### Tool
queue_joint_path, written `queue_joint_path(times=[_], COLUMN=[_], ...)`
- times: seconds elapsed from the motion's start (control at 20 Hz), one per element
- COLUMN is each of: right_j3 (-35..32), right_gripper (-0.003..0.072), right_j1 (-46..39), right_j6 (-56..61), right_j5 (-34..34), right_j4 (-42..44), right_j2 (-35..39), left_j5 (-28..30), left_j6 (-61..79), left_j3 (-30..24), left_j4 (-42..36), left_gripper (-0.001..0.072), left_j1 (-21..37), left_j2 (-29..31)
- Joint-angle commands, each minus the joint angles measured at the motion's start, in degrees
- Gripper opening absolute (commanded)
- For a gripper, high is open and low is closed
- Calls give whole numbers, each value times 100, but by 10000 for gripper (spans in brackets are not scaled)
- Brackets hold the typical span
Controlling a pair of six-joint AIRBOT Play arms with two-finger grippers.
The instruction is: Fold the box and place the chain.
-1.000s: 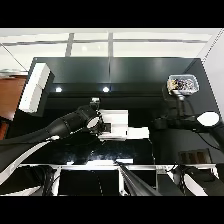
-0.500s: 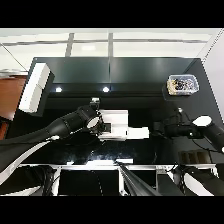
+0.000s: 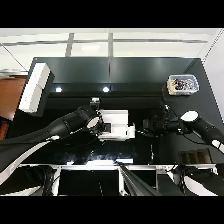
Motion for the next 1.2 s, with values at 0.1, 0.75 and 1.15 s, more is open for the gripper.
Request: queue_joint_path(times=[0.1, 0.75, 1.15], right_j3=[417, 977, 1421], right_gripper=[575, 474, 444], right_j1=[63, 1351, 2096], right_j6=[-332, 1073, 2186], right_j5=[787, -17, -319], right_j4=[46, -686, -1685], right_j2=[-17, -17, -31], left_j5=[2, -17, -22], left_j6=[2, 2, 2], left_j3=[0, 0, 0], left_j4=[2, 2, 2], left_gripper=[30, 30, 29], left_j1=[2, -2, -2], left_j2=[-2, -2, -2])
